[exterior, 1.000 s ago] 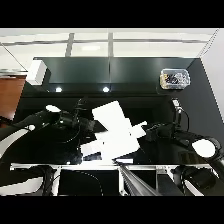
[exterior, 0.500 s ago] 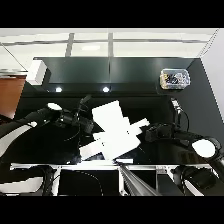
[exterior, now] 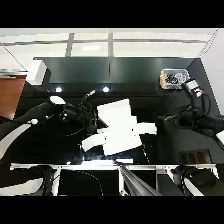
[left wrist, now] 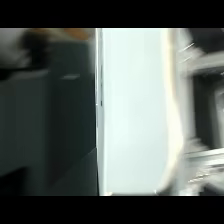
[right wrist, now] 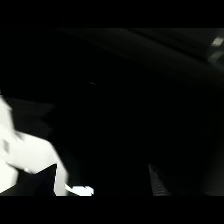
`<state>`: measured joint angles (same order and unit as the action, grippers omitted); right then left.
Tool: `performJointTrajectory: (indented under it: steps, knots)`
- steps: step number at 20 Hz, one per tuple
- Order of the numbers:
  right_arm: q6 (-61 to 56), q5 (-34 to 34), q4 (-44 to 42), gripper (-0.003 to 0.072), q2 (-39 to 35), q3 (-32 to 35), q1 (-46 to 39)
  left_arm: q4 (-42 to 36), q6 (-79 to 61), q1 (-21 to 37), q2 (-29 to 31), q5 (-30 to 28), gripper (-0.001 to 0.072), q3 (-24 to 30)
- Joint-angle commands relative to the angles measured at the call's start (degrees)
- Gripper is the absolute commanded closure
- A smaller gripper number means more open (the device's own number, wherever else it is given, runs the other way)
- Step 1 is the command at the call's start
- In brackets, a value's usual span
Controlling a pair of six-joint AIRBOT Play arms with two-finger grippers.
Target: Fold the box and place the chain.
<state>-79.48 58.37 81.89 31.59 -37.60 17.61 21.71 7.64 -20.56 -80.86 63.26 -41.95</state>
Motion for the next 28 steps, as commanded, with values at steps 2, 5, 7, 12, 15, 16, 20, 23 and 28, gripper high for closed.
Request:
performJointTrajectory:
  steps: [2,5,7,12,15,16,20,23,28]
  knots:
    - [4.0,14.1,16.4,0.0037,0.8,-3.4,-1.4,4.4,-7.6,-8.6,8.0,-15.5,0.0691,-0.3]
    - [8.7,10.8,13.1,0.0037,1.7,-2.2,-1.4,1.7,-12.1,-12.4,11.2,-25.4,0.0686,3.8]
    - [14.2,6.4,8.5,0.0037,2.3,-0.4,-1.4,-2.2,-15.8,-12.2,10.5,-21.8,0.0685,6.0]
    - [32.0,-1.1,-7.2,0.0037,4.1,5.8,-1.4,-0.6,-18.4,-12.3,7.6,-19.3,0.0685,6.9]
    - [35.9,-1.2,-9.4,0.0037,4.7,8.3,-1.4,3.3,-22.5,-12.3,6.3,-19.6,0.0685,6.8]
    - [35.9,-1.3,-9.4,0.0037,4.8,9.0,-1.4,4.7,-22.7,-12.3,6.0,-19.7,0.0685,6.8]
    - [40.4,-1.9,-17.5,0.0037,5.5,11.4,-0.7,5.0,-22.6,-12.3,5.9,-21.3,0.0685,6.8]
    - [44.8,-4.7,-18.4,0.0037,5.5,13.7,3.1,5.0,-22.4,-12.3,5.9,-22.6,0.0685,6.8]
    - [45.0,-5.1,-18.4,0.0037,5.8,15.9,7.9,5.0,-22.4,-12.3,5.9,-21.5,0.0685,6.8]
